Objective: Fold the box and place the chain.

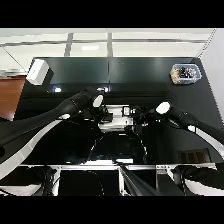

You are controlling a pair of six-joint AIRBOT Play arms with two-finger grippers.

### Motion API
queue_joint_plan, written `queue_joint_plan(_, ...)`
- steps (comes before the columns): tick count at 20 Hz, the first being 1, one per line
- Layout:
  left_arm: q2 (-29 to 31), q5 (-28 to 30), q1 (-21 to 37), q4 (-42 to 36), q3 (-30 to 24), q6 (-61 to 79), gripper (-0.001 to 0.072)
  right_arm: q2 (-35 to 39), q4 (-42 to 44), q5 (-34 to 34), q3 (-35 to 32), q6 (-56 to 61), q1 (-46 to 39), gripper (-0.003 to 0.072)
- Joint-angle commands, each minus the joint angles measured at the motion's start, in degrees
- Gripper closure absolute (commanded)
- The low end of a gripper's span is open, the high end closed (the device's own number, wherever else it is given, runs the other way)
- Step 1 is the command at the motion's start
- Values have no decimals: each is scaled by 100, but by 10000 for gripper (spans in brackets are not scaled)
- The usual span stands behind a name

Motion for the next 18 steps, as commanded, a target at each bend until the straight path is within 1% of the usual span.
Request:
queue_joint_plan(1, 13, 22, 35, -26, 7, -4, 683, -2, -4, 0, 4, -4, 0, 558)
queue_joint_plan(5, 13, 15, 35, -24, 7, -81, 684, -2, -7, 0, 4, -4, 0, 558)
queue_joint_plan(6, 13, 13, 35, -35, 7, -81, 674, -2, -4, 0, 4, -4, 0, 558)
queue_joint_plan(7, 13, 13, 35, -44, 7, -81, 547, -2, -4, 0, 4, -4, 0, 558)
queue_joint_plan(8, 13, 11, 31, -44, 7, -81, 377, -2, -2, 0, 4, -4, 0, 558)
queue_joint_plan(9, 13, 11, 31, -44, 7, -83, 334, -2, -2, 2, 4, -4, 0, 558)
queue_joint_plan(10, 13, 13, 33, -42, 7, -101, 362, -2, -2, 46, 4, -4, 0, 558)
queue_joint_plan(11, 11, 20, 35, -42, 7, -142, 532, -2, -2, 52, 4, -4, 0, 558)
queue_joint_plan(12, 11, 42, 35, -37, 7, -144, 683, -2, -2, 63, 4, 9, 0, 558)
queue_joint_plan(13, 11, 66, 35, -39, 7, -144, 684, -2, -2, 63, 4, 24, 0, 553)
queue_joint_plan(14, 11, 63, 35, -39, 7, -144, 684, 22, -7, 59, 4, 190, 0, 326)
queue_joint_plan(15, 11, 61, 35, -39, 7, -144, 684, 76, -20, 59, 4, 367, -2, -29)
queue_joint_plan(16, 11, 57, 37, -39, 7, -142, 683, 190, -179, 87, 4, 540, -11, -34)
queue_joint_plan(18, 11, 35, 37, -39, 7, -142, 680, 501, -863, 240, 4, 879, -13, -34)
